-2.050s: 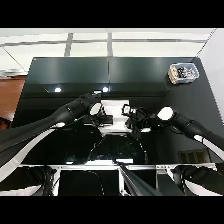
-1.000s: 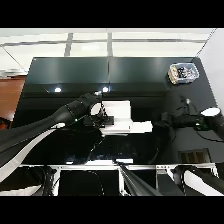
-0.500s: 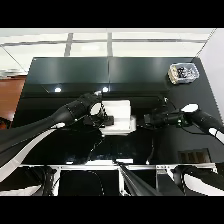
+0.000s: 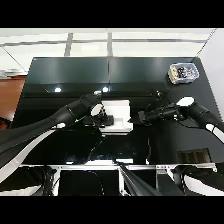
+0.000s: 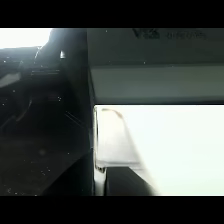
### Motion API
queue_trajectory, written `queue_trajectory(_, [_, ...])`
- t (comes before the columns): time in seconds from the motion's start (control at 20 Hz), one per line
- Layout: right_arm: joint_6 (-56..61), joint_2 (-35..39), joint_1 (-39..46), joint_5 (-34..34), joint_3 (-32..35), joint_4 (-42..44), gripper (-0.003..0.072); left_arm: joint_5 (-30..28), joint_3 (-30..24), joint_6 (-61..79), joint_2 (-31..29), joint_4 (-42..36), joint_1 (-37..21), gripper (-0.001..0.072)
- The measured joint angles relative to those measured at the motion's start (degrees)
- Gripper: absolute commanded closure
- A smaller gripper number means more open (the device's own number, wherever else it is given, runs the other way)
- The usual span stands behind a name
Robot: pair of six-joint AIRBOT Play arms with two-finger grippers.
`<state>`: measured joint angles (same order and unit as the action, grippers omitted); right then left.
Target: Fold the box and place the chain.
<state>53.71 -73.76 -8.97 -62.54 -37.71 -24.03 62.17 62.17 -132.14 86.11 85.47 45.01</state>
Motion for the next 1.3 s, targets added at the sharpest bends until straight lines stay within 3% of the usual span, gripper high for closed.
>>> queue_trajectory(0.3, [8.57,0.0,-7.52,4.11,-3.87,-6.97,0.0212,0.09,0.0,-1.79,0.0,1.88,0.7,0.0684])
queue_trajectory(0.65, [35.89,-0.31,-20.74,10.4,-11.72,-33.64,0.0212,-0.02,0.0,-2.19,0.0,2.29,0.79,0.0683])
queue_trajectory(1.0, [58.38,-5.22,-28.46,5.77,-18.86,-53.24,0.0214,-0.02,0.0,-2.29,0.0,2.34,0.79,0.0684])
queue_trajectory(1.05, [60.65,-5.97,-29.18,5.07,-19.47,-54.82,0.0258,0.0,0.0,-2.36,0.0,2.34,0.79,0.0683])
queue_trajectory(1.1, [62.34,-6.49,-29.77,4.52,-19.89,-55.91,0.0365,0.0,0.0,-2.34,0.0,2.34,0.79,0.0683])
queue_trajectory(1.3, [67.06,-7.91,-31.26,3.15,-20.74,-58.1,0.037,0.46,0.0,-2.32,0.0,2.32,0.76,0.0683])
